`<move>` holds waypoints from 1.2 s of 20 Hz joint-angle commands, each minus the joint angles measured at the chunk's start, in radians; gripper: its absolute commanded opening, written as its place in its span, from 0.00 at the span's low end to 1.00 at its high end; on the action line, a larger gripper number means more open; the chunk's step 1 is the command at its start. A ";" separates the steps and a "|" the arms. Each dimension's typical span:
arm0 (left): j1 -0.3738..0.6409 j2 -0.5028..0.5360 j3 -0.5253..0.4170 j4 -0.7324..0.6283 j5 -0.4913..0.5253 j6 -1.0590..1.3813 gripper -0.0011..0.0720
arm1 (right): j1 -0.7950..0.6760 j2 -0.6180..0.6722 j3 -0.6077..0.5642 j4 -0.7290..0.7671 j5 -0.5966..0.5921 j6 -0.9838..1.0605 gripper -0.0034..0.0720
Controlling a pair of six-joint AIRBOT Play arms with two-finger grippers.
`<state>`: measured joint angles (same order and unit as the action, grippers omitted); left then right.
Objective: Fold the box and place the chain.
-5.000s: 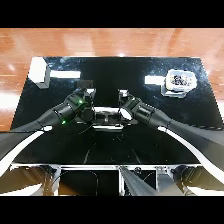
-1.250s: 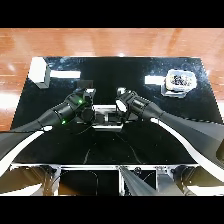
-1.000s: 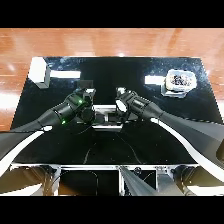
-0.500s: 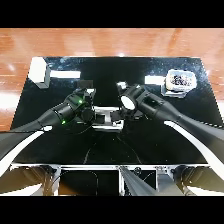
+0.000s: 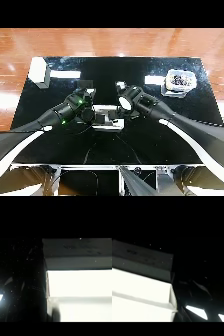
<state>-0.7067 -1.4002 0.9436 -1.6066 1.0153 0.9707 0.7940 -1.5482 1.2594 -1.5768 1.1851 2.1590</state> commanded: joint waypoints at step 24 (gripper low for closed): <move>0.000 0.000 0.000 0.000 -0.003 0.000 0.04 | 0.002 -0.111 0.000 -0.002 -0.048 0.116 0.66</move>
